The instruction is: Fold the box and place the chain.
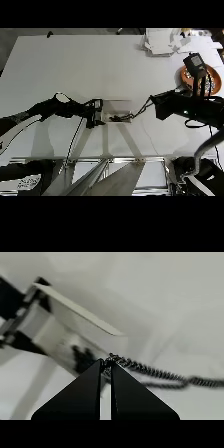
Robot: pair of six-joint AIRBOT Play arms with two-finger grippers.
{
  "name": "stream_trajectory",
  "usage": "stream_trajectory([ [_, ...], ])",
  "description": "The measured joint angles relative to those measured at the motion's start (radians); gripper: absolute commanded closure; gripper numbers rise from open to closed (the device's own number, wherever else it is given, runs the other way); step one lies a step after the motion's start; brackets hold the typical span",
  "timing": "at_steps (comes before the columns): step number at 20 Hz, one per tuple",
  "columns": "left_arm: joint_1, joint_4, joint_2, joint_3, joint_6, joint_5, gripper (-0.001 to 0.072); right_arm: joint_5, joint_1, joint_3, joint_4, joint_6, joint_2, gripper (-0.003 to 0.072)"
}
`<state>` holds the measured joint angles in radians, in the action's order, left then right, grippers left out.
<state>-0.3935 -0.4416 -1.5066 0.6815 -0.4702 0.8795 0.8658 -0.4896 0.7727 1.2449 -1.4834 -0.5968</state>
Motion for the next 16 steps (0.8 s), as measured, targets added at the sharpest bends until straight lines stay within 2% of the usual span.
stream_trajectory([
  [7, 0.000, 0.000, 0.000, 0.000, 0.000, 0.000, 0.0505, -0.227, -0.231, -0.001, -0.044, 0.000, -0.057, 0.0664],
  [12, 0.000, 0.000, 0.000, 0.000, 0.000, 0.000, 0.0505, -0.338, -0.306, -0.001, -0.051, 0.011, -0.203, 0.0664],
  [16, 0.000, 0.000, 0.000, 0.000, 0.000, 0.000, 0.0505, -0.364, -0.322, -0.001, -0.053, 0.016, -0.341, 0.0664],
])
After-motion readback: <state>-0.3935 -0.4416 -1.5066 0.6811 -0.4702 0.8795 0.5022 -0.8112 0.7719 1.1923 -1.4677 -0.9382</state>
